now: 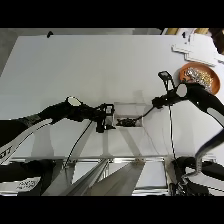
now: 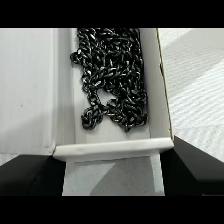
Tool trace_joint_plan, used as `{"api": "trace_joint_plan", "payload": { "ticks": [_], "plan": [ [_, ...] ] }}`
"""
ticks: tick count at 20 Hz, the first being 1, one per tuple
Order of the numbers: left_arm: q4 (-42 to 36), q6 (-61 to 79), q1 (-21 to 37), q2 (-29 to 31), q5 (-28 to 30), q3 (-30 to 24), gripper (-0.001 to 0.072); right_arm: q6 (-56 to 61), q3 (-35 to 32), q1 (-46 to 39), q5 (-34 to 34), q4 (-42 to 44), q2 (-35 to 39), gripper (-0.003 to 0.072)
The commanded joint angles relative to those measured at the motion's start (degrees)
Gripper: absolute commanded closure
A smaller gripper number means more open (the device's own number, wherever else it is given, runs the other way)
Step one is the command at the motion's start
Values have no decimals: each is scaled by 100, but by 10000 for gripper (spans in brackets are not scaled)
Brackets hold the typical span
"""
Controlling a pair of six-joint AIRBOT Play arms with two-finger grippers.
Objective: Fold the box and place the chain.
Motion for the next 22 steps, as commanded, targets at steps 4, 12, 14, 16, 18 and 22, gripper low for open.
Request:
{"api": "trace_joint_plan", "payload": {
  "ticks": [4,12,14,16,18,22],
  "plan": [
    [2,2,0,-2,2,2,505,-28,0,7,-17,-15,-116,594],
    [0,4,0,-2,0,2,505,-59,0,396,782,-275,1283,668],
    [0,2,0,-2,0,2,505,-57,0,564,1154,-267,1827,668],
    [2,2,0,-2,2,2,505,-17,0,787,1434,-155,2356,668],
    [2,2,0,-2,2,2,505,-20,-2,1023,1681,24,2824,668],
    [2,2,0,-2,0,2,505,-22,0,1392,1941,706,3447,668]
  ]
}}
